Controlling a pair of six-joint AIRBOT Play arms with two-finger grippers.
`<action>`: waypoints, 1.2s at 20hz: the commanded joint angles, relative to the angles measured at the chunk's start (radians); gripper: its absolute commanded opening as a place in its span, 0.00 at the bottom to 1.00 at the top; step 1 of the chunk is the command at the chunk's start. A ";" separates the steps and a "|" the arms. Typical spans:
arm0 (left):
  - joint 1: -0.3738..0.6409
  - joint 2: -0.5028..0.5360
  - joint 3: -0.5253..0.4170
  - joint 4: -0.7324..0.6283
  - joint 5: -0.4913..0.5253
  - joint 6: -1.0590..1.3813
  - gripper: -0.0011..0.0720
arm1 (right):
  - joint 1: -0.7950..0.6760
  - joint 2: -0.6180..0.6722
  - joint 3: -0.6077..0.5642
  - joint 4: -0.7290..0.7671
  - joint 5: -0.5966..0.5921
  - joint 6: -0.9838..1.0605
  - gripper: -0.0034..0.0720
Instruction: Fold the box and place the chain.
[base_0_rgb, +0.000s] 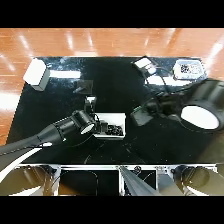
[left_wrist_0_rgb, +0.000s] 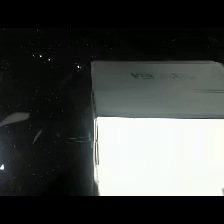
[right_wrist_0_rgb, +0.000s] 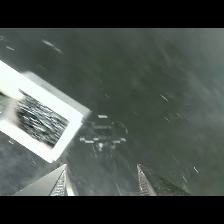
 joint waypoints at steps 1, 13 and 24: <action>0.000 0.000 0.008 -0.015 -0.012 0.000 0.50 | -0.035 0.034 -0.002 0.001 0.068 0.003 0.73; 0.046 0.145 0.164 -0.027 -0.501 0.537 0.68 | -0.035 0.032 -0.002 0.049 0.022 -0.005 0.73; 0.464 0.809 -0.113 -0.267 -0.418 0.703 0.68 | -0.039 -0.005 -0.002 -0.006 -0.200 0.055 0.93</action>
